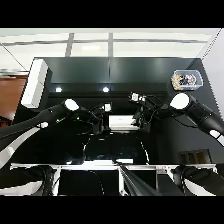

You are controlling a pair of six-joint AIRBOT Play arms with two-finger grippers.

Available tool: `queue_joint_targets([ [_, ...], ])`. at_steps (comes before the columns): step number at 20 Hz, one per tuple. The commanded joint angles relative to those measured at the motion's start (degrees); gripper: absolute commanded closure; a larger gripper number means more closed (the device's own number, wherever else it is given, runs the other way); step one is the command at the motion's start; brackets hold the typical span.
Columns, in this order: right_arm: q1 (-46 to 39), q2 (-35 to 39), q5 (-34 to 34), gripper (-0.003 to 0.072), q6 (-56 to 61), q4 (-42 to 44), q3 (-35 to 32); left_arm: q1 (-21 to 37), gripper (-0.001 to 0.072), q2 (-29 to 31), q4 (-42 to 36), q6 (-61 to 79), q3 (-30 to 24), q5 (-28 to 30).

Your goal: Fold the box and place the chain.

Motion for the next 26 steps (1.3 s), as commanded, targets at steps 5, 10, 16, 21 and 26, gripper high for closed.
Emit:
queue_joint_targets([
  [5, 0.0, 0.0, 1.7, 0.0373, 2.0, -0.1, -0.4, 0.0, 0.0453, 0.0, 0.0, 0.0, 0.0, 0.0],
  [10, 0.0, 0.1, 0.8, 0.0374, 2.1, 0.4, -1.8, 0.0, 0.0454, 0.0, 0.0, 0.0, 0.0, 0.0],
  [16, -4.3, 4.0, 6.9, 0.0394, 19.7, 0.4, 2.7, 0.0, 0.0453, 0.0, 0.0, 0.0, 0.0, 0.0],
  [21, -9.6, 3.4, 9.2, 0.0681, 22.7, 21.7, -4.7, 0.0, 0.0453, 0.0, 0.0, 0.0, 0.0, 0.0],
  [26, -9.6, -2.0, 6.0, 0.0680, 22.4, 35.5, -9.2, 0.0, 0.0453, 0.0, 0.0, 0.0, 0.0, 0.0],
])
